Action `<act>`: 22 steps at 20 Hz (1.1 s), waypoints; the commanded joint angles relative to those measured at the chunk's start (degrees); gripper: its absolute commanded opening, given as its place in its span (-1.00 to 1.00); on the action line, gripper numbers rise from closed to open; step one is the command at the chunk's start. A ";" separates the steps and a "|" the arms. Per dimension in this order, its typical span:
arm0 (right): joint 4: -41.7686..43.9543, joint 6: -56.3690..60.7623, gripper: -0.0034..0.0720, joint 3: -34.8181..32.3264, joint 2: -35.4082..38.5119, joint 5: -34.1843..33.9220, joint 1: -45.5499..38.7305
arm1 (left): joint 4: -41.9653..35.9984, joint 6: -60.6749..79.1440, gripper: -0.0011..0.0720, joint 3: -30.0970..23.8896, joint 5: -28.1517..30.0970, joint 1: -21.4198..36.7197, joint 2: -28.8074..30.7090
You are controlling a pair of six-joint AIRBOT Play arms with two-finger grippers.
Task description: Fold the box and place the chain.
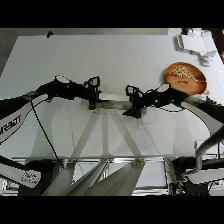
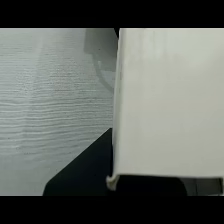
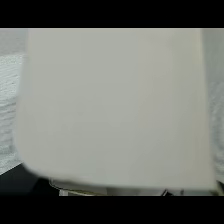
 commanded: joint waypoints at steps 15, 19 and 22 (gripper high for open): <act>-0.24 -0.02 0.30 -0.04 -0.02 0.22 0.07 | -0.55 0.07 -0.95 -0.02 0.42 -0.02 0.02; -0.24 -0.02 0.30 -0.04 -0.02 0.22 0.07 | -0.52 0.04 -0.40 -0.02 0.42 0.48 0.85; -0.24 -0.04 0.30 -0.04 -0.04 0.22 0.07 | -0.31 -0.17 0.55 -0.02 0.63 1.07 1.46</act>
